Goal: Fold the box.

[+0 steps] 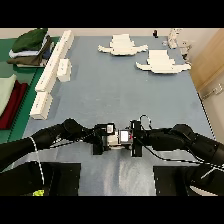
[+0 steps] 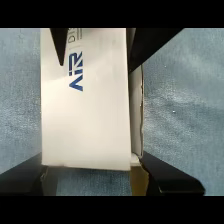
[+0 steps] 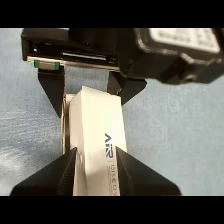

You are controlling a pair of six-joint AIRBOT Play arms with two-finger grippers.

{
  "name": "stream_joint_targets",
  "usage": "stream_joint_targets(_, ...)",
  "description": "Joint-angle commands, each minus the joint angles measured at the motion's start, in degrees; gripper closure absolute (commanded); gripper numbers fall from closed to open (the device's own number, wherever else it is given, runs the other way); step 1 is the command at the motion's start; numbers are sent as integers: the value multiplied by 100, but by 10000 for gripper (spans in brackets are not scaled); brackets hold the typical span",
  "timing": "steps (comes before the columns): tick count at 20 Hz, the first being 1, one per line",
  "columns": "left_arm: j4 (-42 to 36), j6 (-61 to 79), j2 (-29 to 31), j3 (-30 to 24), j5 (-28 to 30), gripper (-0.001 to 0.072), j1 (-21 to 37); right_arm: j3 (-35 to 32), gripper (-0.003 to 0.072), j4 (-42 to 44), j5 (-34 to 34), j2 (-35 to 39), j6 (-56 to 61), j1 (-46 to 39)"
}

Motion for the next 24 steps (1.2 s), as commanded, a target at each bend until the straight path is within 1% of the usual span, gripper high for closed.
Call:
stream_joint_targets(1, -4, -9, -2, -2, 2, 199, 0, -105, 346, 214, -17, -2, 61, -2)
stream_joint_targets(3, -4, -9, -2, 0, 2, 199, 0, -184, 363, 341, -11, -2, 59, -2)
stream_joint_targets(4, -4, -9, -2, -2, 2, 198, 0, -197, 400, 341, 0, -2, 59, -2)
stream_joint_targets(7, -4, -9, -2, 0, 2, 199, 0, -197, 399, 337, 20, 0, 59, -2)
stream_joint_targets(9, -4, -9, -2, -2, 2, 198, 0, -195, 358, 343, 20, 44, 59, -2)
stream_joint_targets(10, -4, -9, -2, -2, 2, 198, 0, -195, 291, 345, 22, 105, 59, -2)
stream_joint_targets(11, -4, -9, -2, -2, 2, 199, 0, -195, 272, 345, 28, 192, 61, -4)
stream_joint_targets(15, -4, -9, -2, -2, 2, 199, 0, -195, 261, 345, 37, 616, 273, -15)
stream_joint_targets(17, -4, -9, -2, -2, 2, 199, 0, -197, 264, 345, 39, 820, 695, -17)
stream_joint_targets(18, -4, -9, -2, 0, 2, 199, 2, -201, 288, 343, 39, 896, 992, -17)
stream_joint_targets(20, -4, -9, -2, 0, 2, 198, 0, -295, 538, 345, 129, 1040, 1231, -15)
stream_joint_targets(21, -4, -9, -2, 0, 2, 199, 0, -382, 586, 297, 258, 1108, 1237, -15)
stream_joint_targets(22, -4, -9, -2, -2, 2, 198, 0, -474, 652, 50, 409, 1176, 1235, -11)
stream_joint_targets(24, -4, -9, -2, -2, 2, 199, 0, -511, 678, -730, 505, 1213, 1294, -2)
